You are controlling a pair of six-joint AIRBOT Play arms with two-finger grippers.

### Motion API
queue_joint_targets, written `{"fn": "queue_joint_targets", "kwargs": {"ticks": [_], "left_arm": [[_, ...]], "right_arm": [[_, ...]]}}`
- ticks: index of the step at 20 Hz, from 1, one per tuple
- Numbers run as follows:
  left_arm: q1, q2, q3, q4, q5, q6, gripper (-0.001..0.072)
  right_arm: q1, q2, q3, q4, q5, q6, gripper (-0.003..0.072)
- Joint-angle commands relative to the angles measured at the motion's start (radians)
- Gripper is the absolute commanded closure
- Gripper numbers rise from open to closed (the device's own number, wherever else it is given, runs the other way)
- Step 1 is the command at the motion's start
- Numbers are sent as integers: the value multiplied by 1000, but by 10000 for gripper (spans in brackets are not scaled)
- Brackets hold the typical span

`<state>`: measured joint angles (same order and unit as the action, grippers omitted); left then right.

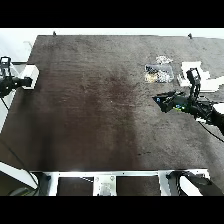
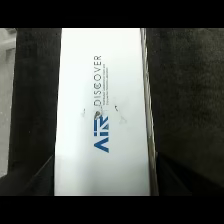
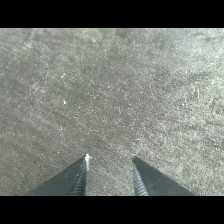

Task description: Fold the box and place the chain.

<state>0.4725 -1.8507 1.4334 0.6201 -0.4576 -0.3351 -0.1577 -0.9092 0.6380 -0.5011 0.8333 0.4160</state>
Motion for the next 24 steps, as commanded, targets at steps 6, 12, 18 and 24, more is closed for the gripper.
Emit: {"fn": "queue_joint_targets", "kwargs": {"ticks": [6, 12, 18, 24], "left_arm": [[0, 210, 4, 30, -153, -2, 136], [-32, 460, -64, -113, -298, 57, 695], [-241, 907, -451, -261, -5, 216, 695], [-437, 1365, -911, -316, 106, 237, 695]], "right_arm": [[0, 6, 1, 3, 0, 0, 456], [0, 135, 0, 3, -146, 42, 672], [-16, 299, -1, 0, -280, 83, 673], [-85, 504, -130, -2, -294, 82, 674]]}}
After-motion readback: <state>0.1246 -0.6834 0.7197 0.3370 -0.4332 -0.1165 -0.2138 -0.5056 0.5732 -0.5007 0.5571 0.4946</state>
